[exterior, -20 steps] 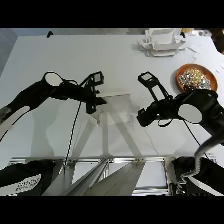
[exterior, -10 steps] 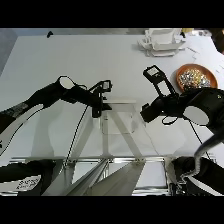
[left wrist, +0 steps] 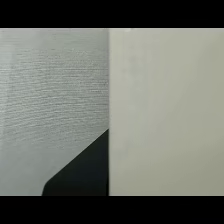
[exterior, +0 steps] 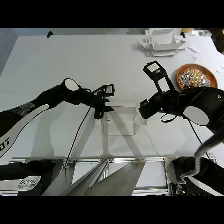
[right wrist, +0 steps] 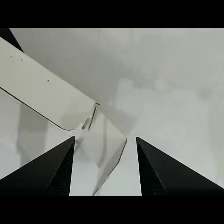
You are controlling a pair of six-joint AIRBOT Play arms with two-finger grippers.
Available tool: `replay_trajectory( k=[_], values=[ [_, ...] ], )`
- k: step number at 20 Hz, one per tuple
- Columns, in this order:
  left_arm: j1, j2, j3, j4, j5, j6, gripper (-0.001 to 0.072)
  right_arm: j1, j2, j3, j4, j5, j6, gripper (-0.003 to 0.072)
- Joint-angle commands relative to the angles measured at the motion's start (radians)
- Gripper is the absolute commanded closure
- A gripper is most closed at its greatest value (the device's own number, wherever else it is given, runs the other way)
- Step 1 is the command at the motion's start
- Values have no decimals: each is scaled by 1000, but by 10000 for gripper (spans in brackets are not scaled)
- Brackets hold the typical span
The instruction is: Fold the box and place the chain.
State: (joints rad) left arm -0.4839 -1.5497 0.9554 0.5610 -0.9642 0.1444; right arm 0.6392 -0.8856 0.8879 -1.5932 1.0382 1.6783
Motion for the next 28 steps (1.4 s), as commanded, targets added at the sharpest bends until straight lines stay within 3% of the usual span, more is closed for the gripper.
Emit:
replay_trajectory(
  k=[1,28],
  values=[
    [-4,-20,0,-44,15,60,708,1,0,1,0,-10,-1,256],
    [-4,-61,0,-48,55,130,704,1,0,1,0,-10,0,256]
  ],
)
